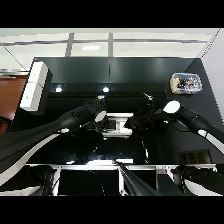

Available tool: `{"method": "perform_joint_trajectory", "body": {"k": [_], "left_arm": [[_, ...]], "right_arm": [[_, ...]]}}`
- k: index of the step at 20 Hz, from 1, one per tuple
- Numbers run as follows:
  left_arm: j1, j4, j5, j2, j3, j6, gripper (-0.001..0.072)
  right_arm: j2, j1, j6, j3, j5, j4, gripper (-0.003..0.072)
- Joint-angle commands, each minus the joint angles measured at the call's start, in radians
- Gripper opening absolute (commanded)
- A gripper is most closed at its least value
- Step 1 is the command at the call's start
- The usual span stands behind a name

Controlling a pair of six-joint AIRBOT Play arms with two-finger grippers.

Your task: Fold the box and place the chain.

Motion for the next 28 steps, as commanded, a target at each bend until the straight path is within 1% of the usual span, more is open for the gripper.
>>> {"method": "perform_joint_trajectory", "body": {"k": [1,3,5,7,9,11,14,17,21,22,23,28], "left_arm": [[0.000,-0.006,0.008,0.000,0.001,0.003,0.0031],[0.000,-0.006,0.008,0.000,0.001,0.003,0.0031],[0.000,-0.006,0.008,0.000,0.001,0.003,0.0031],[0.000,-0.006,0.008,0.000,0.001,0.003,0.0031],[0.000,-0.006,0.008,0.000,0.001,0.003,0.0031],[0.000,-0.006,0.008,0.000,0.001,0.003,0.0031],[0.000,-0.006,0.007,0.000,0.001,0.003,0.0031],[-0.001,-0.006,0.005,0.000,0.001,0.003,0.0031],[-0.001,-0.006,0.005,0.000,0.001,0.003,0.0031],[-0.001,-0.006,0.005,0.000,0.001,0.003,0.0031],[-0.001,-0.006,0.005,0.000,0.001,0.003,0.0031],[-0.001,-0.006,0.005,0.000,0.001,0.003,0.0031]], "right_arm": [[0.000,0.113,0.377,0.095,-0.062,-0.328,0.0546],[0.000,0.163,0.534,0.154,0.015,-0.520,0.0546],[-0.002,0.198,0.621,0.183,0.071,-0.610,0.0545],[-0.005,0.219,0.653,0.185,0.096,-0.625,0.0425],[-0.012,0.232,0.677,0.185,0.111,-0.628,0.0424],[-0.021,0.249,0.700,0.185,0.119,-0.635,0.0367],[-0.031,0.281,0.764,0.185,0.126,-0.687,0.0366],[-0.072,0.298,0.769,0.222,0.190,-0.723,0.0364],[-0.088,0.316,0.814,0.257,0.194,-0.769,0.0362],[-0.091,0.316,0.815,0.257,0.197,-0.766,0.0277],[-0.095,0.316,0.815,0.257,0.196,-0.760,0.0230],[-0.115,0.316,0.815,0.257,0.180,-0.755,0.0230]]}}
